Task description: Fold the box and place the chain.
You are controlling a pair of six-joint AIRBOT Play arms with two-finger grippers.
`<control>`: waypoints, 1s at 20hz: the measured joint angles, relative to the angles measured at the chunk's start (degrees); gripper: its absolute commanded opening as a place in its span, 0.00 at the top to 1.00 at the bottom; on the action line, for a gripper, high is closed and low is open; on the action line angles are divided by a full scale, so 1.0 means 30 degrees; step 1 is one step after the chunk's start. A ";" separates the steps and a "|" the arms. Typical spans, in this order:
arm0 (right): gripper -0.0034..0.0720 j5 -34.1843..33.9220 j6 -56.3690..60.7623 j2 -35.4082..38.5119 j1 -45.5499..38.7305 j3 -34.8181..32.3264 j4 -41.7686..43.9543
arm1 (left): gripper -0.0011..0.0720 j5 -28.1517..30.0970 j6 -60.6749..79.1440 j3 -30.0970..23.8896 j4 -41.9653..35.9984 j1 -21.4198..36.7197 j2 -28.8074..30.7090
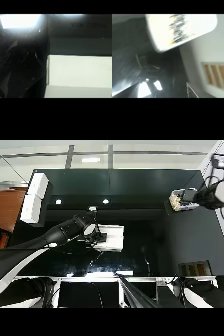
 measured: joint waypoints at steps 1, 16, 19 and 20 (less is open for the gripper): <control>0.08 -0.0838 -0.0117 -0.0787 -0.1239 0.0168 0.0561 | 0.94 0.0000 0.0000 0.0000 0.0000 0.0000 0.0000; 0.25 -0.1588 -0.0189 -1.2808 -0.6382 0.8327 0.2790 | 0.94 0.0022 0.0000 -0.0029 0.0073 0.0000 0.0007; 0.25 -0.1355 -0.0109 -1.3610 -0.6615 0.8582 0.2725 | 0.94 0.0015 0.0000 -0.0029 0.0117 0.0000 0.0007; 0.25 -0.1377 -0.0095 -1.3799 -0.6652 0.8626 0.2710 | 0.94 0.0015 0.0000 -0.0029 0.0131 0.0000 0.0007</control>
